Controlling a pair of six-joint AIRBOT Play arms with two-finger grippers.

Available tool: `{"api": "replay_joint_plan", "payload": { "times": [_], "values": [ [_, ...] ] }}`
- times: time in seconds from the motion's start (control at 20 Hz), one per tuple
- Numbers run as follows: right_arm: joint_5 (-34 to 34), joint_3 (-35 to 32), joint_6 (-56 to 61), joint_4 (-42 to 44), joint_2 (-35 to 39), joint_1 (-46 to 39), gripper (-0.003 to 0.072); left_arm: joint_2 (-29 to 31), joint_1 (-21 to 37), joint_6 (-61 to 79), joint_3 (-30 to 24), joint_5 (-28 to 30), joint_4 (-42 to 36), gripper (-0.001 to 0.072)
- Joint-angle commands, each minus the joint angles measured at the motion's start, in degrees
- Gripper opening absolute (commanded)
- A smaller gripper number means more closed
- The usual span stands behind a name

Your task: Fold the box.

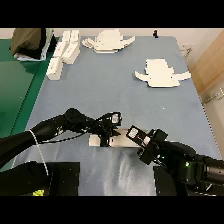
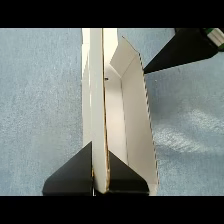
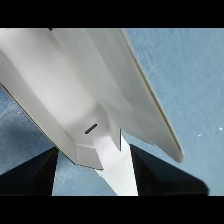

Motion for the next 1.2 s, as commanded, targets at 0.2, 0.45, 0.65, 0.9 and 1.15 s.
{"api": "replay_joint_plan", "payload": {
  "times": [0.2,0.45,0.65,0.9,1.15],
  "values": [
    [-1.9,0.0,-9.4,0.8,1.7,-4.7,0.072,0.0,0.0,0.0,0.0,0.0,0.0,0.0018],
    [-8.3,0.0,-44.1,26.6,3.9,-23.3,0.072,0.0,0.0,0.0,0.0,0.0,0.0,0.0018],
    [-9.4,-0.2,-80.1,51.3,2.8,-41.5,0.072,0.0,0.0,0.0,0.0,0.0,0.0,0.0018],
    [-9.6,-0.4,-98.8,62.6,-4.2,-50.9,0.072,0.0,0.0,0.0,0.0,0.0,0.0,0.0018],
    [-3.7,-0.4,-100.6,63.3,-6.4,-50.9,0.072,0.0,0.0,0.0,0.0,0.0,0.0,0.0017]
  ]
}}
